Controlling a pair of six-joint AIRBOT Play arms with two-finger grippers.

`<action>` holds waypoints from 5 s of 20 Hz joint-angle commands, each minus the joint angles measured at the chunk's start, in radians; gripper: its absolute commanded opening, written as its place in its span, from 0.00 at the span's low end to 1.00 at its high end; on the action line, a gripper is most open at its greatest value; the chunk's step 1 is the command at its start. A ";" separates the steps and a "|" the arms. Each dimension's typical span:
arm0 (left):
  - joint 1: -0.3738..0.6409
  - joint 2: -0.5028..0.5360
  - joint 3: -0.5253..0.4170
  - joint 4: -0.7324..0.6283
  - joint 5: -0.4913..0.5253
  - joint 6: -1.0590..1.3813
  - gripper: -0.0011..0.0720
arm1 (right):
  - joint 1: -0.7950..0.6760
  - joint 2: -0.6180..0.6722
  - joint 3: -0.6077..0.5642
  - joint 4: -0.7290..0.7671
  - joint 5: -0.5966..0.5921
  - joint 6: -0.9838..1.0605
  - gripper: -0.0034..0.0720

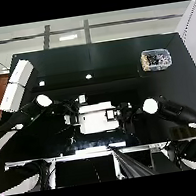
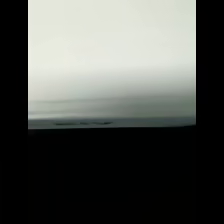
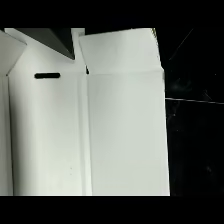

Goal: Fold the box and place the chain.

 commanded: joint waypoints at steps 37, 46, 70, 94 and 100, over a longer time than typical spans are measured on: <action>0.001 0.003 0.001 -0.023 -0.033 -0.007 0.05 | -0.056 0.072 0.015 0.087 -0.217 0.045 0.97; 0.001 0.003 0.001 -0.022 -0.025 -0.006 0.05 | -0.107 0.016 0.018 0.344 -0.160 -0.228 0.97; 0.001 0.003 0.001 -0.030 -0.015 -0.006 0.05 | -0.116 -0.145 0.017 0.373 -0.082 -0.370 0.79; 0.001 0.002 0.001 -0.030 -0.014 -0.006 0.05 | -0.092 -0.164 0.017 0.290 -0.103 -0.294 0.85; 0.001 0.002 0.001 -0.030 -0.014 -0.006 0.05 | -0.092 -0.164 0.017 0.290 -0.103 -0.294 0.74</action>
